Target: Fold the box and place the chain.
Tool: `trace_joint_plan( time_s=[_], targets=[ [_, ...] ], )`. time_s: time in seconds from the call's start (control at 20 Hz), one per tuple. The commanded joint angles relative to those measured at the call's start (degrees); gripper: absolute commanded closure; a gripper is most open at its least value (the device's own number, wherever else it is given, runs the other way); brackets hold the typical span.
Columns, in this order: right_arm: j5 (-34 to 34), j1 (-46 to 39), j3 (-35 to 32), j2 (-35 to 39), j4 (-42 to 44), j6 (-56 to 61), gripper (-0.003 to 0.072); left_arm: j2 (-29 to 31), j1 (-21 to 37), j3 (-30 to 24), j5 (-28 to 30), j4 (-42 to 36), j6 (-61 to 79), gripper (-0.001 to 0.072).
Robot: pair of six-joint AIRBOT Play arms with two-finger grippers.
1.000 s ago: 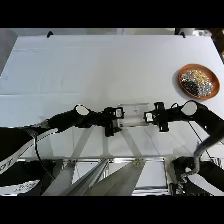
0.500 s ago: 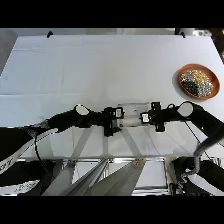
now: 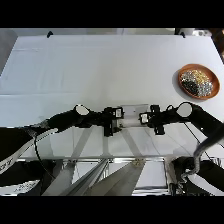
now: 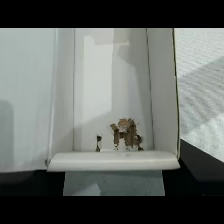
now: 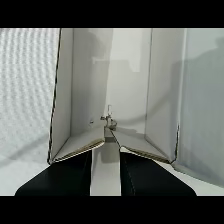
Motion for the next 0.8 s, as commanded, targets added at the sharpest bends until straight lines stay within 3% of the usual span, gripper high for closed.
trace_joint_plan(
  time_s=[0.0, 0.3, 0.5, 0.55, 0.65, 0.75],
  targets=[
    [0.15, 0.02, -0.02, 0.0, 0.98, 2.08, 0.0518, 0.02, 0.0, 0.04, 0.04, -0.07, -0.07, 0.0573],
    [-1.33, 0.07, -0.02, -0.09, 9.7, 0.94, 0.0532, 0.02, 0.0, 0.04, 0.04, -0.07, -0.07, 0.0573],
    [-0.94, 0.07, -0.68, -1.11, 10.25, 0.11, 0.0524, 0.02, 0.0, 0.04, 0.04, -0.07, -0.07, 0.0573],
    [-1.01, 0.07, -1.01, -1.14, 10.25, 0.11, 0.0502, 0.02, 0.0, 0.04, 0.04, -0.07, -0.07, 0.0573],
    [-1.18, 0.07, -1.2, -1.14, 10.19, 0.11, 0.035, 0.02, 0.0, 0.04, 0.04, -0.07, -0.07, 0.0573],
    [-1.57, 0.07, -1.2, -1.14, 10.21, 0.09, 0.034, 0.02, 0.0, 0.04, 0.04, -0.07, -0.07, 0.0573]
  ],
)
